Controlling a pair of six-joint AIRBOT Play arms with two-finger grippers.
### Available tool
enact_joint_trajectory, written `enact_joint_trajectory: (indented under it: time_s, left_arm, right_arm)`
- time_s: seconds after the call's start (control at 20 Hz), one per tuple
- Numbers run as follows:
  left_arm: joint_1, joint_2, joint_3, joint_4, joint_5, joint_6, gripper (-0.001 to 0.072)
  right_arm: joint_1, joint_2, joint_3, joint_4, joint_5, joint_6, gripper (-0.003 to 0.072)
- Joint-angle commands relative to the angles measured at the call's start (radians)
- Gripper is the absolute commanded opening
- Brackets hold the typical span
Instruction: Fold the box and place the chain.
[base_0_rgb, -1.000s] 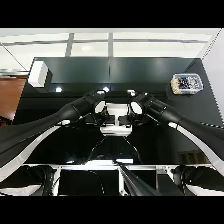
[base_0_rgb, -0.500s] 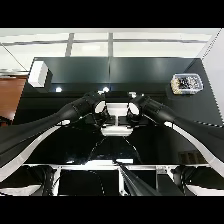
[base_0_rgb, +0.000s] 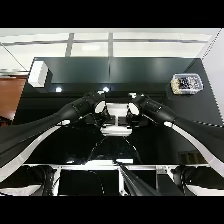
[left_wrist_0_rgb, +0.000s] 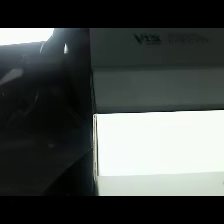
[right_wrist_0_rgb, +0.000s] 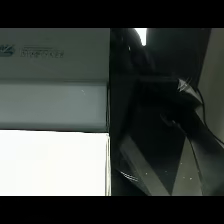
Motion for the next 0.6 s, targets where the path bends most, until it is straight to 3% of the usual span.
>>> enact_joint_trajectory:
  time_s: [0.0, 0.1, 0.2, 0.25, 0.55]
  left_arm:
    - [0.001, 0.000, 0.000, 0.002, -0.002, 0.002, 0.0027]
    - [0.001, 0.000, 0.000, 0.002, -0.002, 0.002, 0.0027]
    - [0.001, 0.000, 0.000, 0.002, -0.002, 0.002, 0.0027]
    - [0.001, 0.000, 0.000, 0.002, -0.002, 0.002, 0.0027]
    - [0.001, 0.000, 0.000, 0.002, -0.002, 0.002, 0.0027]
  right_arm:
    - [0.000, 0.000, 0.001, -0.003, -0.001, -0.010, 0.0012]
    - [-0.001, 0.002, 0.001, -0.004, -0.004, -0.010, 0.0024]
    - [-0.002, 0.008, 0.002, -0.004, -0.004, -0.014, 0.0349]
    - [-0.003, 0.014, 0.003, -0.004, -0.004, -0.027, 0.0384]
    - [-0.016, 0.187, 0.003, -0.012, 0.000, -0.158, 0.0384]
